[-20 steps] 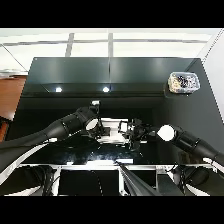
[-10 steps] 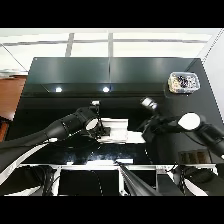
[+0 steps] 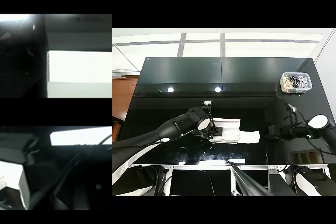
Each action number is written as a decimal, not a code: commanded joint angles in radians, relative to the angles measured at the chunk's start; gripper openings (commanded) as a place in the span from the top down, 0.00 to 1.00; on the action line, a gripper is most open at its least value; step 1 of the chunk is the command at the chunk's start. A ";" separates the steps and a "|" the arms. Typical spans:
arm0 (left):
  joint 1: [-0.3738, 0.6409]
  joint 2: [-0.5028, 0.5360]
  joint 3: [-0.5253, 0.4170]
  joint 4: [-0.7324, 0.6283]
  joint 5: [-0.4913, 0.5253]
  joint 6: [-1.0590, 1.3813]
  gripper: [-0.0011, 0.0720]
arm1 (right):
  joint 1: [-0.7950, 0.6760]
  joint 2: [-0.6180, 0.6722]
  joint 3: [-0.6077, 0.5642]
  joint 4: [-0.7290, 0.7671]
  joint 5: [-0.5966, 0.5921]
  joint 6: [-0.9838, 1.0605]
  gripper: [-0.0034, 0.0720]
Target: Fold the box and place the chain.
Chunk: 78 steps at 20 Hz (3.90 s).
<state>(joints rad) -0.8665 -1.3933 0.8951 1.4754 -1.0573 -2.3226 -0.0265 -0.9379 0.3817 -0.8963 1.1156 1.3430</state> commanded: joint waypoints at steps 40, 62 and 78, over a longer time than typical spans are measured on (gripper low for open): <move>0.001 0.000 0.000 0.005 0.001 0.000 0.94 | 0.449 -0.159 0.141 0.337 -0.125 -0.044 0.55; 0.001 0.000 0.000 0.005 0.000 0.000 0.94 | 0.654 -0.160 0.293 -0.136 -0.178 0.373 0.55; 0.001 0.000 0.000 0.005 0.001 0.000 0.94 | 0.710 -0.162 0.339 -0.264 -0.181 0.551 0.47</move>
<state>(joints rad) -0.8665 -1.3933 0.8951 1.4799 -1.0569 -2.3222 0.6815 -1.0992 0.7162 -1.1484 0.9291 1.8622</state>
